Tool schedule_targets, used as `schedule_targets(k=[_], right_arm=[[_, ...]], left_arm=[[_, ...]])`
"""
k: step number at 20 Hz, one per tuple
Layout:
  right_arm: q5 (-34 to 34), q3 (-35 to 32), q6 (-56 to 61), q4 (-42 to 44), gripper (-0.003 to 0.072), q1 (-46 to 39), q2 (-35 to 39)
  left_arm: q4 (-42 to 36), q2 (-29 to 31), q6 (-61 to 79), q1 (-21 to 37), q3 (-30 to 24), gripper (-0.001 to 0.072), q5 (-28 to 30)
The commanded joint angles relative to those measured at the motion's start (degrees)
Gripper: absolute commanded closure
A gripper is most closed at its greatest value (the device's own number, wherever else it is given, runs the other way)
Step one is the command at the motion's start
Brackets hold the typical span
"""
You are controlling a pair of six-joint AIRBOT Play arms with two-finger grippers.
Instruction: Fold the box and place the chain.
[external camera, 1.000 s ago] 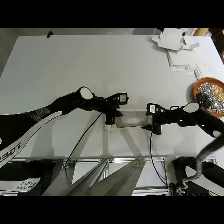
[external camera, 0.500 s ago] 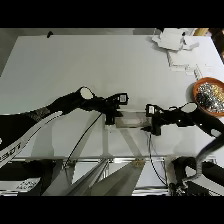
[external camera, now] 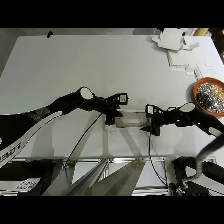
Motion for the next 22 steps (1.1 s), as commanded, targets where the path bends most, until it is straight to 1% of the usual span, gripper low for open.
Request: schedule_targets(k=[1, 2, 4, 9, 10, 22], right_arm=[[-0.42, -0.04, -0.50, 0.07, 0.0288, 0.07, -0.35], [-0.39, -0.04, -0.50, 0.07, 0.0301, 0.07, -0.35], [-0.39, -0.04, -0.50, 0.04, 0.0303, 0.07, -0.35], [-0.35, -0.04, -0.46, 0.04, 0.0299, 0.07, -0.28], [-0.35, -0.04, -0.46, 0.02, 0.0285, 0.07, -0.28], [-0.31, -0.04, 0.00, -0.37, 0.0285, 0.07, -0.31]], left_arm=[[0.00, 0.02, 0.00, -0.02, -0.02, 0.0701, 0.07], [0.00, 0.02, 0.02, -0.02, -0.02, 0.0701, 0.07], [0.00, 0.02, 0.00, -0.02, 0.00, 0.0701, 0.07], [0.00, 0.02, 0.02, -0.02, -0.02, 0.0701, 0.07], [0.00, 0.02, 0.00, -0.02, -0.02, 0.0701, 0.07], [-0.02, 0.02, 0.00, -0.02, -0.02, 0.0701, 0.07]])
